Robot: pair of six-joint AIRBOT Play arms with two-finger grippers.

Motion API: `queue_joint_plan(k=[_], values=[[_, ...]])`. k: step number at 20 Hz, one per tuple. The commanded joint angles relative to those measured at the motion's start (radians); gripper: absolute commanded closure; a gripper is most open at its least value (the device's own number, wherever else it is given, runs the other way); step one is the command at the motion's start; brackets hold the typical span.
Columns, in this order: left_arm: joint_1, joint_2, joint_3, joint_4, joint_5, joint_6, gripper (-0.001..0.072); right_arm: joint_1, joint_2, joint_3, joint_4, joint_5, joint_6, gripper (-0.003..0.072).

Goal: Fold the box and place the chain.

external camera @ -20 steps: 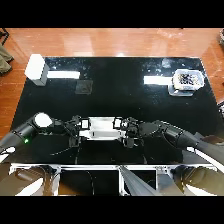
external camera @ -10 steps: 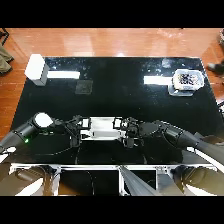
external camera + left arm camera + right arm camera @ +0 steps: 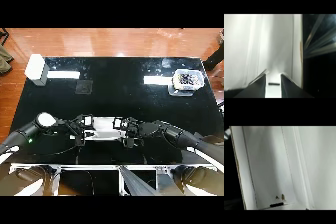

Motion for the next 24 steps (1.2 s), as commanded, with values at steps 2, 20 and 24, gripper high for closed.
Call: queue_joint_plan(k=[2, 20, 24], values=[[-0.012, -0.048, 0.000, -0.065, 0.021, 0.021, 0.0413, 0.000, 0.000, 0.000, 0.000, 0.000, 0.000, 0.0496], [-0.009, -0.045, 0.010, -0.042, -0.003, -0.040, 0.0414, 0.000, 0.000, 0.000, 0.000, 0.000, 0.000, 0.0496], [0.048, 0.042, 0.034, 0.055, -0.037, -0.195, 0.0690, 0.000, 0.000, 0.000, 0.000, 0.000, 0.000, 0.0496]])
